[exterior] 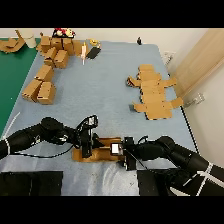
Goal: Fold the box.
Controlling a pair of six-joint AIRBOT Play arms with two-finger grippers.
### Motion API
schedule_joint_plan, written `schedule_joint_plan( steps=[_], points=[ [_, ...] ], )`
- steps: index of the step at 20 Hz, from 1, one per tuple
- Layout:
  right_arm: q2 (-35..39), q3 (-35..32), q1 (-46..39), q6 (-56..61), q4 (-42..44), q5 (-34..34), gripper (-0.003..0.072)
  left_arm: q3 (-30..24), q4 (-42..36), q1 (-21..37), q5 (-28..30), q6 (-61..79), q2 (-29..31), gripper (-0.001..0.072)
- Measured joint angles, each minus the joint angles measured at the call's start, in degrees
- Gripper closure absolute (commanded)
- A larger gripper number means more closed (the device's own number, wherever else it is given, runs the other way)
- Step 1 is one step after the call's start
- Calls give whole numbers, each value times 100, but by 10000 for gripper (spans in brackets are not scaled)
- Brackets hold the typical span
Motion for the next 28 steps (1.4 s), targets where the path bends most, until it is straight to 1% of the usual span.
schedule_joint_plan(
  steps=[24, 25, 28],
  points=[
    [28, -2, 0, 76, 96, -22, 113, 0, 2, 0, 0, 0, 0, 696],
    [28, -2, 0, 76, 94, -22, 71, 0, 2, 0, -2, 0, 0, 696],
    [28, 0, 0, 72, 114, -22, 72, 0, 0, 0, 0, 0, 0, 696]
  ],
)
